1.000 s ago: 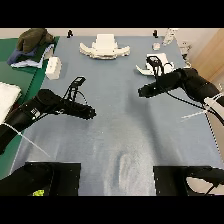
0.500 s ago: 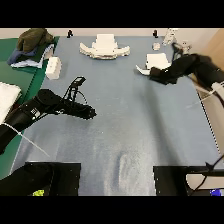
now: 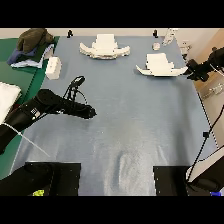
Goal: Fold the box.
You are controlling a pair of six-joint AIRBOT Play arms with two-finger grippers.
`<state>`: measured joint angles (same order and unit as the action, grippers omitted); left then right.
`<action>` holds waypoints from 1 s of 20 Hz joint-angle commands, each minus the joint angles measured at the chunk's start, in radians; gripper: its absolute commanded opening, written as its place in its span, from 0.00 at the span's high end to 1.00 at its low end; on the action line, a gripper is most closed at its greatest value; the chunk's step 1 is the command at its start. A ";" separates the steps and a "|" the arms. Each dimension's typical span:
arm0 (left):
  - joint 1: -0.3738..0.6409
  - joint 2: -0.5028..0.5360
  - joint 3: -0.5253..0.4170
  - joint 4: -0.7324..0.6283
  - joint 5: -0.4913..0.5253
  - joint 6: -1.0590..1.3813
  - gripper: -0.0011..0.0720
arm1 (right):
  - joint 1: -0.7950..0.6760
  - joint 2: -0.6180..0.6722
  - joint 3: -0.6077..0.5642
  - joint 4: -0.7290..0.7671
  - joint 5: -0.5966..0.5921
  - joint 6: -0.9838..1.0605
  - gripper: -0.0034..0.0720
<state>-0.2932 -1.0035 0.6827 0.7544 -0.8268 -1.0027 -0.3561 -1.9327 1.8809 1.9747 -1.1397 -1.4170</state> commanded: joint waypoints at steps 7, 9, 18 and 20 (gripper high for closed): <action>0.000 -0.001 0.001 0.001 0.008 0.000 0.97 | 0.021 -0.198 0.175 0.167 0.034 -0.045 0.66; 0.000 -0.001 0.001 0.001 0.008 0.000 0.97 | 0.026 -0.198 0.175 0.209 0.013 -0.078 0.95; 0.000 -0.001 0.001 0.001 0.004 0.000 0.97 | 0.130 0.026 0.002 0.205 -0.163 -0.109 0.96; 0.000 -0.001 0.001 0.001 0.005 0.000 0.97 | 0.162 0.122 -0.112 0.197 -0.151 -0.109 0.96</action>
